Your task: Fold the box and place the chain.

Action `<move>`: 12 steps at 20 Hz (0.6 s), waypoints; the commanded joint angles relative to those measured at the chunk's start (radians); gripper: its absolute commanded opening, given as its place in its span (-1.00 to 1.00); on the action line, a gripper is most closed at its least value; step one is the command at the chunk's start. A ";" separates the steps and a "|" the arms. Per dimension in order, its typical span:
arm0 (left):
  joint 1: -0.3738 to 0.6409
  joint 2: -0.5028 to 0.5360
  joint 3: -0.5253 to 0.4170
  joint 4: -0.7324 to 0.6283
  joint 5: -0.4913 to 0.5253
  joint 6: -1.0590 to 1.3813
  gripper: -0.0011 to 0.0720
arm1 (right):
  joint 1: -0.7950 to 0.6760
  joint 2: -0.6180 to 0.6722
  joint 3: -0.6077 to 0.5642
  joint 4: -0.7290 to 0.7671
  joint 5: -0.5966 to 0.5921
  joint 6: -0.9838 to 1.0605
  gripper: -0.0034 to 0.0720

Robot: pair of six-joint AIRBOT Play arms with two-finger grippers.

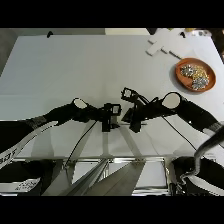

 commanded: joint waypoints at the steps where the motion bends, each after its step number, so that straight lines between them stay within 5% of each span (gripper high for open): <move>1: 0.000 0.000 0.000 0.000 0.000 0.000 -0.94 | 0.000 -0.016 -0.040 -0.015 0.001 0.000 -0.88; 12: 0.000 0.000 0.000 0.000 0.000 0.000 -0.94 | -0.031 0.105 -0.059 -0.045 -0.036 0.000 -0.88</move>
